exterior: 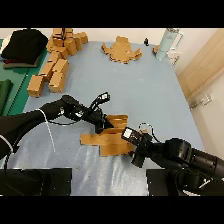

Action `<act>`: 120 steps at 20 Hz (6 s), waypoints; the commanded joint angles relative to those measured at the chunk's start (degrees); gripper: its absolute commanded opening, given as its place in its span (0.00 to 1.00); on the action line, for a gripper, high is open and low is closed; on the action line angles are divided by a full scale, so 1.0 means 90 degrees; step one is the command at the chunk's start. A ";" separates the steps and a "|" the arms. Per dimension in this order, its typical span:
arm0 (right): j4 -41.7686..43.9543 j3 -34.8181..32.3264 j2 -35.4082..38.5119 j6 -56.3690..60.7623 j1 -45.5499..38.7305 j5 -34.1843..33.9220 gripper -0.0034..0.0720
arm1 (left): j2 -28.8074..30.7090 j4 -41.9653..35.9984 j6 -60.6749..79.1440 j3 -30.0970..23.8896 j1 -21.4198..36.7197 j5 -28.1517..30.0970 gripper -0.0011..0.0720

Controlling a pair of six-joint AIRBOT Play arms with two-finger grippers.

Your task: Fold the box.

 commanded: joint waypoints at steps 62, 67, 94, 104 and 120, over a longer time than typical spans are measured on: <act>0.4680 0.1202 -0.1802 -0.8517 -0.3565 -0.0597 1.00 | 0.0000 0.0000 0.0000 0.0005 -0.0002 0.0000 0.03; 0.4736 0.1525 -0.2807 -0.8723 -0.3745 -0.0826 1.00 | 0.0000 0.0000 0.0000 0.0005 -0.0002 0.0002 0.03; 0.4483 0.1015 -0.2472 -0.8709 -0.3189 0.0070 0.98 | 0.0000 0.0000 0.0000 0.0005 -0.0002 0.0000 0.03; 0.4386 0.1015 -0.2599 -0.8706 -0.3113 0.0136 0.86 | 0.0000 0.0000 0.0000 0.0005 0.0000 0.0002 0.03; 0.4318 0.1015 -0.2669 -0.8709 -0.3113 0.0129 0.74 | 0.0002 0.0000 0.0000 0.0005 0.0000 0.0002 0.03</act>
